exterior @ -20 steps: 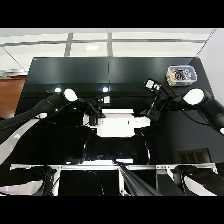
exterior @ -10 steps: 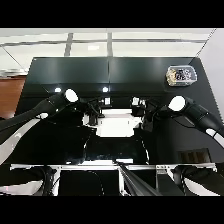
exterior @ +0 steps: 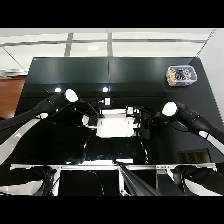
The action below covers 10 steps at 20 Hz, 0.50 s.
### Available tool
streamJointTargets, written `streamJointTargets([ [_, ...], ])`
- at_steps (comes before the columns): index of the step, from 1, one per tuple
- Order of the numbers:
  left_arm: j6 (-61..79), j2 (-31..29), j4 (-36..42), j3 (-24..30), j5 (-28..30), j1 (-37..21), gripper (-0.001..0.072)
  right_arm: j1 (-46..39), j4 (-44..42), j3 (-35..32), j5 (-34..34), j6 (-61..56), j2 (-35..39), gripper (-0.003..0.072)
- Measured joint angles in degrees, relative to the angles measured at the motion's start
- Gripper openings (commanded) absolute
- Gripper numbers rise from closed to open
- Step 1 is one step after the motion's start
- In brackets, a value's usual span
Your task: Fold the box and place the chain.
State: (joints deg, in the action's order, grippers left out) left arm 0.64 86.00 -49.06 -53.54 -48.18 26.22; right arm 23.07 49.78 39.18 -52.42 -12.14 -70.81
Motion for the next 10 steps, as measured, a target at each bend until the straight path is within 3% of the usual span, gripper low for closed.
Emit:
streamJointTargets([
  [10, 0.0, 0.0, -0.1, 0.0, 0.0, 0.0, 0.0025, 3.0, -4.0, -0.2, 3.1, 3.2, -0.8, 0.0695],
])
